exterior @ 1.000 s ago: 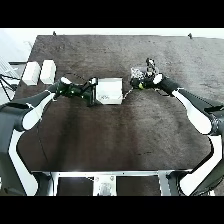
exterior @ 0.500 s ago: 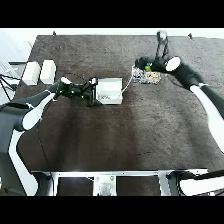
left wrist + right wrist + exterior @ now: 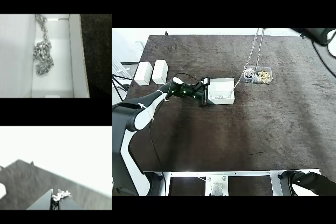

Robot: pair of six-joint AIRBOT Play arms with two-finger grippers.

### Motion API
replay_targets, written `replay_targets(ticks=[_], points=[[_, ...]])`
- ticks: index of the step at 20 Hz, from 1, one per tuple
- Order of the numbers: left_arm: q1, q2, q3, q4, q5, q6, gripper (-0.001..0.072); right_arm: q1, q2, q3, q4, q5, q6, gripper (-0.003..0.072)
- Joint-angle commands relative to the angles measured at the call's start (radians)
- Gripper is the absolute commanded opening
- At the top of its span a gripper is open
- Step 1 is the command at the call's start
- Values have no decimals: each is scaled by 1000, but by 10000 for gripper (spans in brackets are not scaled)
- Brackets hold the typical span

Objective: Fold the box and place the chain.

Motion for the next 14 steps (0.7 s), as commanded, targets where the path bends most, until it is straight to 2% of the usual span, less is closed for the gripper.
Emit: replay_targets(ticks=[1,9,14], points=[[0,1,0,0,-1,0,531,117,36,87,-146,-1,0,6],[0,1,0,0,-1,0,531,222,36,92,-187,43,8,7],[0,1,0,0,-1,0,531,275,29,85,-187,114,68,7]])
